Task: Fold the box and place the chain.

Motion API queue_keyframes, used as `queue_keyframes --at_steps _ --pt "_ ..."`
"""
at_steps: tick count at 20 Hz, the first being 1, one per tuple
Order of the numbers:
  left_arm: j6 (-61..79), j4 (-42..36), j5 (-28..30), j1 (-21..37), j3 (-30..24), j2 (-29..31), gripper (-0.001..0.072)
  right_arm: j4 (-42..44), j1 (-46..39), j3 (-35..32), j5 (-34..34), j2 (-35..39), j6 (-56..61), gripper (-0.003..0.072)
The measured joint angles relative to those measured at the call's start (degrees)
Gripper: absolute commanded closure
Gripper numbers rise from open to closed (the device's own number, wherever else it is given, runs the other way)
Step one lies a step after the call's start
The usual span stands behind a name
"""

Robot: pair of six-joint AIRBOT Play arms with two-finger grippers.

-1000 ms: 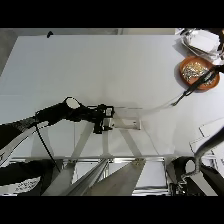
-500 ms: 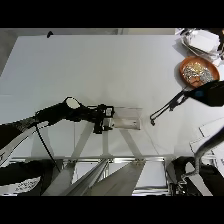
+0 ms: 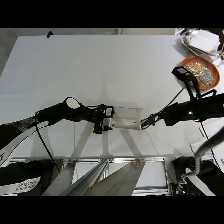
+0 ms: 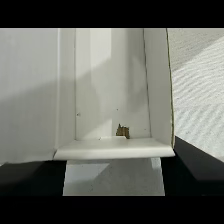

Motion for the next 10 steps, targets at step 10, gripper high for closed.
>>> queue_keyframes --at_steps 10 --pt "0.0 0.0 0.0 0.0 0.0 0.0 0.0397 -0.2 1.9 -8.7 -7.8 0.0 4.4 0.0628"
